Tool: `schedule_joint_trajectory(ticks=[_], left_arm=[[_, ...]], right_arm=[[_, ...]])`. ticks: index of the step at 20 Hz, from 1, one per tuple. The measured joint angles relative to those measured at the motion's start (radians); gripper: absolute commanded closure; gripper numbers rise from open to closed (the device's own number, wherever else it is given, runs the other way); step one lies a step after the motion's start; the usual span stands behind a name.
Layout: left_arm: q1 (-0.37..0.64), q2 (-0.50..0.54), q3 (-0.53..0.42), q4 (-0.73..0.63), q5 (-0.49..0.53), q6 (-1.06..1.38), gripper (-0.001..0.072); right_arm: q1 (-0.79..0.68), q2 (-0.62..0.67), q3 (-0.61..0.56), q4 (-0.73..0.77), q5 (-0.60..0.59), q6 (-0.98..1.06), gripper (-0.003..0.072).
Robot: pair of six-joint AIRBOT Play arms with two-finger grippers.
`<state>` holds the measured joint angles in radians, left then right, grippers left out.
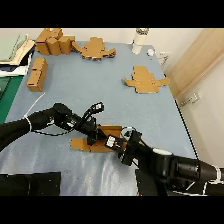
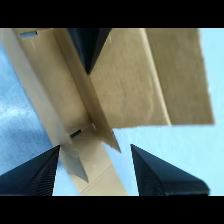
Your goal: Fold the box.
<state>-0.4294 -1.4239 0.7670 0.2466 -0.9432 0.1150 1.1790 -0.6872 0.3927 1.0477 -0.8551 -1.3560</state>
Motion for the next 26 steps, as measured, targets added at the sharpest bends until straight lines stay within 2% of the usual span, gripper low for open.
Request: schedule_joint_trajectory(ticks=[3,8,13,15,19,26], left_arm=[[0.0,0.0,0.0,0.0,0.0,0.0,0.0694],[0.0,0.0,0.0,0.0,0.0,0.0,0.0694],[0.0,0.0,0.0,0.0,-0.001,0.0,0.0694],[0.0,0.0,0.0,0.0,-0.001,0.0,0.0694],[0.0,0.0,0.0,0.0,-0.001,0.0,0.0694],[0.0,0.0,0.0,0.0,0.0,0.0,0.0694]], right_arm=[[-0.146,0.006,-0.001,0.172,0.082,-0.263,-0.0023],[-0.346,-0.005,0.002,0.456,0.137,-0.655,-0.0023],[-0.521,-0.104,0.002,0.809,0.135,-1.078,-0.0023],[-0.555,-0.15,0.004,0.905,0.135,-1.195,-0.0023],[-0.582,-0.214,0.016,0.994,0.132,-1.315,-0.0022],[-0.592,-0.238,0.023,1.028,0.127,-1.34,-0.0021]])
